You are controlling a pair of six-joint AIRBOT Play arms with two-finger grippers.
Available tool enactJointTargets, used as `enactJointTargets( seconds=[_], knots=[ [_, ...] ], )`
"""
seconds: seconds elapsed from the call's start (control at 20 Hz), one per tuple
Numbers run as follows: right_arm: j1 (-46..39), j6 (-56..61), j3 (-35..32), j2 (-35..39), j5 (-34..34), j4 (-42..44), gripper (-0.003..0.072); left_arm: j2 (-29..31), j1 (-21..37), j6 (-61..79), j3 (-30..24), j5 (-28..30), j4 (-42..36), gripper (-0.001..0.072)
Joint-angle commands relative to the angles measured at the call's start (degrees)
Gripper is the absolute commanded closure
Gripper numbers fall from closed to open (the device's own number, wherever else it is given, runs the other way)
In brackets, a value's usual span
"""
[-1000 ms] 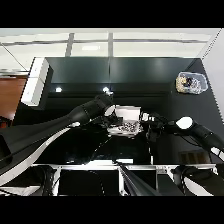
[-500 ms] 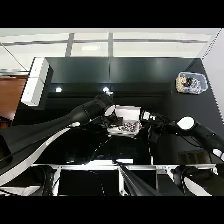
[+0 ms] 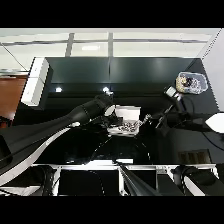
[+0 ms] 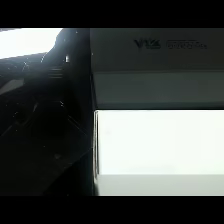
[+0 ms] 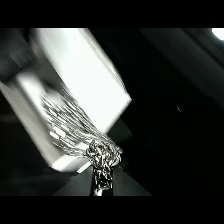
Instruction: Fold the box and place the chain.
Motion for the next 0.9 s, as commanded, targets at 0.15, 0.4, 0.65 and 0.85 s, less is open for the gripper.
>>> enactJointTargets(
  seconds=[0.15, 0.4, 0.65, 0.85],
  knots=[
    [1.4, 8.4, 1.2, 1.4, -1.6, 20.4, 0.0668, 0.0, 0.0, 0.0, 0.0, 0.0, 0.0, 0.0680],
    [7.5, 11.2, -7.7, -2.0, -12.3, 21.7, 0.0667, 0.0, 0.0, 0.0, 0.0, 0.0, 0.0, 0.0680],
    [8.1, 11.1, -8.7, -2.8, -15.0, 20.7, 0.0308, 0.0, 0.0, 0.0, 0.0, 0.0, 0.0, 0.0680],
    [-0.9, 11.2, -4.5, -1.7, -7.6, 9.9, 0.0308, 0.0, 0.0, 0.0, 0.0, 0.0, 0.0, 0.0680]
  ],
)
